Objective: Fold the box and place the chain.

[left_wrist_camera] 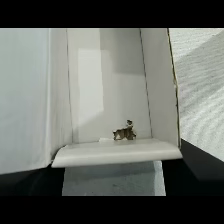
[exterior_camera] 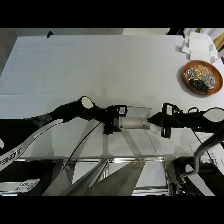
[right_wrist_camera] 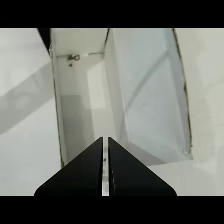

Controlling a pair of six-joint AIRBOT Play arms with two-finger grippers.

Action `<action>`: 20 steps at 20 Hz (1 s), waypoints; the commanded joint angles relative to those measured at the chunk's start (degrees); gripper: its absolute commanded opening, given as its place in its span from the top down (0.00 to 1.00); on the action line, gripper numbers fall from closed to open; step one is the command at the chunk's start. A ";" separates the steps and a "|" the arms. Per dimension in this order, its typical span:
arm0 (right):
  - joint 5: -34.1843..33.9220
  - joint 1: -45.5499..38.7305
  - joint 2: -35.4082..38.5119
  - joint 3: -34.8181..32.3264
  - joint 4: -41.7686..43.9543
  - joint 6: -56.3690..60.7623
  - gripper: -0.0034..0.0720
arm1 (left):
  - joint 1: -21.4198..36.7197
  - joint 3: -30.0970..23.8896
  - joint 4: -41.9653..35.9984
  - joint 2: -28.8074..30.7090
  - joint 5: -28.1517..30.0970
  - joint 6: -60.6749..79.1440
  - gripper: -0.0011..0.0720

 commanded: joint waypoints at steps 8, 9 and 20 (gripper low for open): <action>-3.67 0.07 -0.07 0.00 2.21 -0.24 0.94 | 0.04 0.00 0.02 0.04 0.02 0.00 0.89; -3.67 0.07 -0.07 0.00 2.49 -0.26 0.94 | 0.04 0.00 0.02 0.04 0.02 0.02 0.89; -5.51 0.07 -0.39 0.00 3.26 -0.24 0.94 | 0.04 0.00 0.02 0.04 0.02 0.00 0.89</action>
